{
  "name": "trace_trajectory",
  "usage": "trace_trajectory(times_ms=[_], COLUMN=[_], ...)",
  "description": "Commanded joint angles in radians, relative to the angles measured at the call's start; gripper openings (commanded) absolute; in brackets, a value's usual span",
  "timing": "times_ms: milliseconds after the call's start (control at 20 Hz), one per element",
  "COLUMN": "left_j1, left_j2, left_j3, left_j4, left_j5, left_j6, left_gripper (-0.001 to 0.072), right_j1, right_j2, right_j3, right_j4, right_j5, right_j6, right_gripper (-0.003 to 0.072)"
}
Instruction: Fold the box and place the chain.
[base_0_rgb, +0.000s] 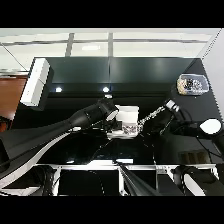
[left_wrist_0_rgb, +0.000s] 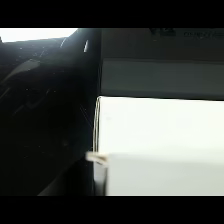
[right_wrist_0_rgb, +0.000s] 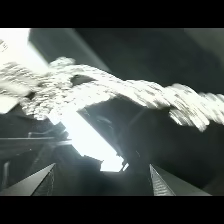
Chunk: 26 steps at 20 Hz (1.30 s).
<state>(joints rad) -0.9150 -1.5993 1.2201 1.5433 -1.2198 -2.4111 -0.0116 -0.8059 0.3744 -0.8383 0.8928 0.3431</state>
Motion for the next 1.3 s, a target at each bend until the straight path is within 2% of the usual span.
trace_trajectory(times_ms=[0,100,250,300,550,950,1050,1100,1150,1200,1250], left_j1=[0.001,0.001,0.001,0.001,0.001,0.001,0.001,0.001,0.001,0.001,0.001], left_j2=[0.000,0.000,0.000,0.000,0.000,0.000,0.000,0.000,0.000,0.000,0.000], left_j3=[0.000,0.000,0.000,0.000,0.000,0.000,0.000,0.000,0.000,0.000,0.000], left_j4=[-0.011,-0.011,-0.011,-0.011,-0.011,-0.011,-0.011,-0.011,-0.011,-0.011,-0.011], left_j5=[0.011,0.011,0.010,0.009,0.007,0.007,0.007,0.007,0.007,0.007,0.006], left_j6=[-0.002,-0.002,-0.002,-0.002,-0.002,-0.002,-0.002,-0.002,-0.002,-0.002,-0.002], left_gripper=[0.0030,0.0030,0.0030,0.0030,0.0030,0.0030,0.0030,0.0030,0.0030,0.0030,0.0030], right_j1=[0.064,0.159,0.262,0.269,0.267,0.267,0.267,0.267,0.267,0.267,0.267], right_j2=[-0.058,-0.123,-0.179,-0.189,-0.251,-0.309,-0.313,-0.313,-0.313,-0.313,-0.311], right_j3=[-0.048,-0.042,-0.041,-0.037,-0.024,0.016,0.019,0.019,0.019,0.019,0.022], right_j4=[0.173,0.174,0.176,0.180,0.369,0.346,0.317,0.302,0.291,0.286,0.286], right_j5=[-0.076,-0.120,-0.293,-0.317,-0.310,-0.311,-0.311,-0.311,-0.310,-0.310,-0.309], right_j6=[-0.368,-0.449,-0.495,-0.501,-0.655,-0.611,-0.569,-0.544,-0.527,-0.514,-0.492], right_gripper=[0.0705,0.0705,0.0705,0.0705,0.0705,0.0700,0.0439,0.0375,0.0094,0.0017,0.0019])
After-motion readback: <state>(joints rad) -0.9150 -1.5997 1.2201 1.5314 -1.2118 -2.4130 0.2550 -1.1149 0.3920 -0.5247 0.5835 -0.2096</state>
